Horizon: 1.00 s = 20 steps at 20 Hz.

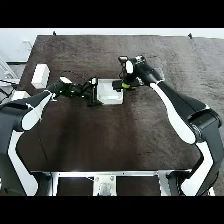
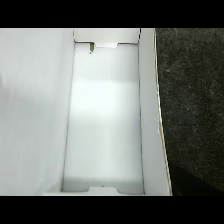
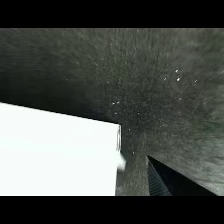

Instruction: Fold the box and place the chain.

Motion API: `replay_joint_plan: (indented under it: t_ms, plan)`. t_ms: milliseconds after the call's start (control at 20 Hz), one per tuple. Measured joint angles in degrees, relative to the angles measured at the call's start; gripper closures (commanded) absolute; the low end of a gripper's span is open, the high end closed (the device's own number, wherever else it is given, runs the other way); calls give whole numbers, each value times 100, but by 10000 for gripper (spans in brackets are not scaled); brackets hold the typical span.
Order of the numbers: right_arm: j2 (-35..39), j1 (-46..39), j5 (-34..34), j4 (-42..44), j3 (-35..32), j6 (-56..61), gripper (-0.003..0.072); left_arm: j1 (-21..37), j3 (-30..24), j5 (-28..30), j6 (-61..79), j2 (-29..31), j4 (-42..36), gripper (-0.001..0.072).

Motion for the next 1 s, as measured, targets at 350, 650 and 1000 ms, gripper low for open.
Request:
replay_joint_plan:
  t_ms: [350, 650, 1000]
  plan:
    - [713, -304, -7, -376, 7, -514, 147, 0, 0, -2, -2, 0, -2, 308]
    - [581, -1222, -476, -761, -44, -649, 175, 0, 0, -4, -4, 0, -2, 308]
    - [-31, -1781, -1403, -109, -48, -1493, 240, 0, 0, -4, -4, 0, -4, 308]
